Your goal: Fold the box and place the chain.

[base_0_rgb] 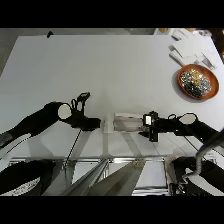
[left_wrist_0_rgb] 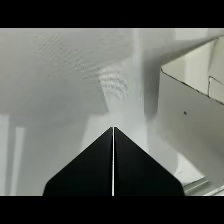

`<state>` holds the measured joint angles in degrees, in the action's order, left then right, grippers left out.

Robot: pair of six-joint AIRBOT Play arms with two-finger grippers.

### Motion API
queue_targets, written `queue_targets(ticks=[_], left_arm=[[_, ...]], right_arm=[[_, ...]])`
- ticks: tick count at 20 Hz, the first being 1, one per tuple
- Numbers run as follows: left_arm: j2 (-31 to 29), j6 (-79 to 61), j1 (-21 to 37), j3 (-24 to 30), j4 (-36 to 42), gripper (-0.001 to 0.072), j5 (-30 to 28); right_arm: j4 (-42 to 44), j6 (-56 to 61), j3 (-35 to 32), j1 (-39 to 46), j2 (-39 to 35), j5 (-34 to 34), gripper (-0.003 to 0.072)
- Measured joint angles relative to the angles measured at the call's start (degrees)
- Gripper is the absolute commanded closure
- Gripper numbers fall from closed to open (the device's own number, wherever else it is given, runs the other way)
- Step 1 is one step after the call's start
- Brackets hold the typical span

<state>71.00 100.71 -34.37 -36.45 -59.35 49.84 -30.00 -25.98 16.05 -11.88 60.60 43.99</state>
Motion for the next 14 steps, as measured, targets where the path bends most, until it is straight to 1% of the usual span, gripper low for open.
queue_targets(ticks=[4, 8, 9, 11, 12, 14], left_arm=[[3.0, -4.3, -1.3, 0.5, 8.5, 0.0699, -3.7], [1.9, -7.8, -2.3, 0.6, 13.2, 0.0693, -5.4], [1.2, -8.2, -2.4, 0.6, 13.8, 0.0670, -5.7], [-0.4, -8.8, -2.6, 0.6, 14.6, 0.0575, -6.7], [-1.2, -9.0, -2.8, 0.6, 14.8, 0.0557, -6.8], [-2.4, -9.3, -3.2, 0.6, 15.4, 0.0557, -7.4]], right_arm=[[0.0, 0.0, 0.0, 0.0, 0.0, 0.0, 0.0371], [0.0, 0.0, 0.0, 0.0, 0.0, 0.0, 0.0371], [0.0, 0.0, 0.0, 0.0, 0.0, 0.0, 0.0371], [0.0, 0.0, 0.0, 0.0, 0.0, 0.0, 0.0371], [0.0, 0.0, 0.0, 0.0, 0.0, 0.0, 0.0371], [0.0, 0.0, 0.0, 0.0, 0.0, 0.0, 0.0371]])
